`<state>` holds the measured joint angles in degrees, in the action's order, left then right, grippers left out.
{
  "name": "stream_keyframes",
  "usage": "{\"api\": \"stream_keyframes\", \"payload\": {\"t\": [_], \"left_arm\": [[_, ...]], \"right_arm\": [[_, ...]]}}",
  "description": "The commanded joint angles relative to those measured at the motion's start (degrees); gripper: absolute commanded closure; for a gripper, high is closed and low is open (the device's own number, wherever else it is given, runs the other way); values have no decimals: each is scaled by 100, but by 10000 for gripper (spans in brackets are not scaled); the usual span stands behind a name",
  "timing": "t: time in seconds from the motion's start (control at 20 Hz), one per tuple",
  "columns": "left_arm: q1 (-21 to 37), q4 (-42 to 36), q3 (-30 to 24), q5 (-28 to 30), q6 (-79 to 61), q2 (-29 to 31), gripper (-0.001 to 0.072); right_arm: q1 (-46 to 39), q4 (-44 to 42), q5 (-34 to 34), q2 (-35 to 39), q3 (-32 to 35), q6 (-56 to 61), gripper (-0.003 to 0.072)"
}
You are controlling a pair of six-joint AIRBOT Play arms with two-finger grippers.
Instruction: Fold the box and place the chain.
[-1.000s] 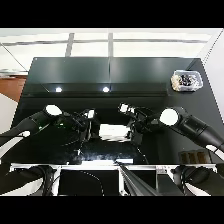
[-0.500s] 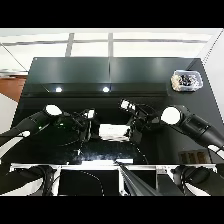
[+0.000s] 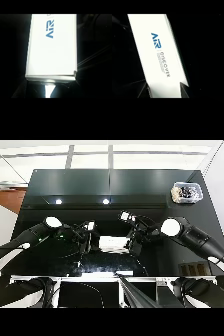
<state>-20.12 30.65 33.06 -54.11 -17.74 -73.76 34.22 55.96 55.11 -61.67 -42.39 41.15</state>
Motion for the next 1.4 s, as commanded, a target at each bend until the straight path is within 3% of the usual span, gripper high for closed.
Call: {"api": "stream_keyframes", "payload": {"t": [0.0, 0.6, 1.1, 1.15, 1.2, 1.25, 1.35], "left_arm": [[4, 2, 2, -2, 0, -2, 224], [4, 0, 2, -2, 0, -2, 224], [4, 0, 2, -2, -2, -2, 224], [4, 0, 2, -4, 0, -2, 224], [4, 0, 2, -2, 0, -2, 224], [4, 0, 2, -2, 0, -2, 224], [4, 0, 2, -2, 0, -2, 224]], "right_arm": [[57, 2, 15, -111, 7, 2, 213], [118, -4, 61, -278, -2, 87, 212], [98, 24, 341, 140, -400, 1526, 183], [42, 26, 446, 186, -402, 1832, 231], [-85, 22, 682, 225, -402, 2210, 477], [-245, 17, 1012, 234, -398, 2498, 659], [-568, -267, 1460, 262, -240, 2914, 645]]}}
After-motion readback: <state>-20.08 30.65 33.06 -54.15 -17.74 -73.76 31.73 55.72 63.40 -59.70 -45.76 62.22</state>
